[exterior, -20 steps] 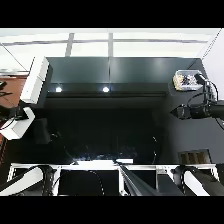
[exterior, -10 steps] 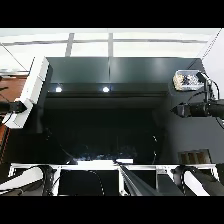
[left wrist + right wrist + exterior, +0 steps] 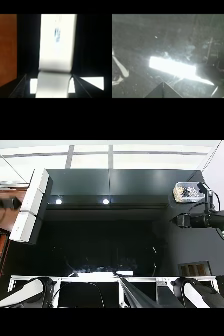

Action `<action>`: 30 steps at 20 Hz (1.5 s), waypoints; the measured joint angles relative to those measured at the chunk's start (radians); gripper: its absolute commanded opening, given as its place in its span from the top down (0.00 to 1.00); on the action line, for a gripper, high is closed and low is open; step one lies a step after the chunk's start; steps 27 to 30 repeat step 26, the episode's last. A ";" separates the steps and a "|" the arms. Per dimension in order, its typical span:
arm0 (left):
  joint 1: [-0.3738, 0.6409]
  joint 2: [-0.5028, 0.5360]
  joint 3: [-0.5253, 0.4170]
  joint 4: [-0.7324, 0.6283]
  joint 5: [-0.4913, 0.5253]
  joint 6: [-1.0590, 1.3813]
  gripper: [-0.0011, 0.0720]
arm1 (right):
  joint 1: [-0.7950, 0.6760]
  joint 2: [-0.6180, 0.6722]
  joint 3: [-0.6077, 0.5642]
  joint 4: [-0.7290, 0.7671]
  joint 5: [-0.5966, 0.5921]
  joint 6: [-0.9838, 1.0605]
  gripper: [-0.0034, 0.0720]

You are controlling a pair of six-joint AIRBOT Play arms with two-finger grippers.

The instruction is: Fold the box and place the chain.

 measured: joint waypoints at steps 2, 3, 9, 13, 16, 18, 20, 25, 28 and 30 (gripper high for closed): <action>-0.042 0.042 0.060 -0.109 -0.023 -0.042 0.95 | 0.000 0.000 0.009 0.005 -0.009 -0.021 0.93; -0.065 0.060 0.077 -0.160 -0.048 -0.063 0.95 | 0.000 0.000 0.011 0.005 -0.016 -0.031 0.93; -0.338 0.229 -0.114 -0.323 0.005 -0.026 0.95 | 0.000 0.000 -0.060 -0.002 -0.293 -0.112 0.93; -0.419 0.325 -0.341 -0.359 0.181 0.002 0.95 | 0.000 0.000 -0.089 -0.007 -0.446 -0.131 0.93; -0.433 0.382 -0.431 -0.375 0.237 0.009 0.95 | 0.000 0.000 -0.095 -0.011 -0.488 -0.137 0.93; -0.437 0.407 -0.459 -0.379 0.253 0.010 0.95 | 0.000 0.000 -0.097 -0.011 -0.502 -0.138 0.93; -0.439 0.420 -0.472 -0.383 0.269 0.011 0.95 | 0.000 0.000 -0.098 -0.011 -0.512 -0.140 0.93; -0.441 0.431 -0.484 -0.385 0.277 0.013 0.95 | 0.000 0.000 -0.099 -0.011 -0.520 -0.141 0.93; -0.441 0.432 -0.486 -0.384 0.276 0.013 0.95 | 0.000 0.000 -0.098 -0.011 -0.520 -0.141 0.93; -0.441 0.432 -0.486 -0.384 0.276 0.013 0.95 | 0.000 0.000 -0.098 -0.011 -0.520 -0.141 0.93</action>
